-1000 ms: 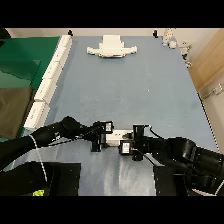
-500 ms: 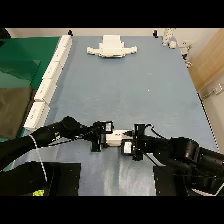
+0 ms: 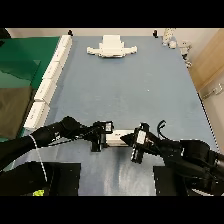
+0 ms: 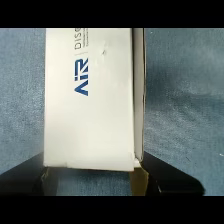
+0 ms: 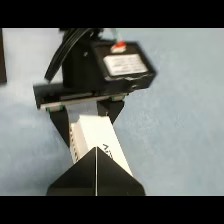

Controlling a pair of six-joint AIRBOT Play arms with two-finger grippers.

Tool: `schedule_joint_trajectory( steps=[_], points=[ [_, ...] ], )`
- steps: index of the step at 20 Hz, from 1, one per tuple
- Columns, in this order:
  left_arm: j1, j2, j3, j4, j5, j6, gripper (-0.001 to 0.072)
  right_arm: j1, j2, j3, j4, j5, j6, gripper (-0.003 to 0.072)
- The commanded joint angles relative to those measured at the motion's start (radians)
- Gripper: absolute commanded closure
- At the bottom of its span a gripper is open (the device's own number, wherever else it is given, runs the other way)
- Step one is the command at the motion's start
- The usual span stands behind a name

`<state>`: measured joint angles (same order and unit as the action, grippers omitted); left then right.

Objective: Fold the box.

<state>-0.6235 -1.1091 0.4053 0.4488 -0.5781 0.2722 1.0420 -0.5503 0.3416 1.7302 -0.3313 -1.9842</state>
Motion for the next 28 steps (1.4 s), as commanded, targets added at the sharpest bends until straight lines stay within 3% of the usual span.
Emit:
schedule_joint_trajectory(
  steps=[1, 3, 5, 28],
  points=[
    [0.0, 0.0, 0.0, 0.0, 0.001, 0.0, 0.0283, 0.0, 0.047, -0.09, 0.056, 0.249, 0.301, 0.0684],
    [0.0, 0.0, 0.0, 0.0, 0.001, 0.0, 0.0283, 0.008, 0.026, -0.182, 0.056, 0.44, 0.426, 0.0684],
    [0.0, 0.0, 0.0, 0.0, 0.001, 0.0, 0.0283, 0.007, -0.007, -0.233, 0.057, 0.499, 0.459, 0.0684],
    [0.0, 0.0, 0.0, 0.0, 0.0, 0.0, 0.0283, 0.044, -0.177, -0.269, 0.082, 0.477, 0.512, 0.0681]
  ],
)
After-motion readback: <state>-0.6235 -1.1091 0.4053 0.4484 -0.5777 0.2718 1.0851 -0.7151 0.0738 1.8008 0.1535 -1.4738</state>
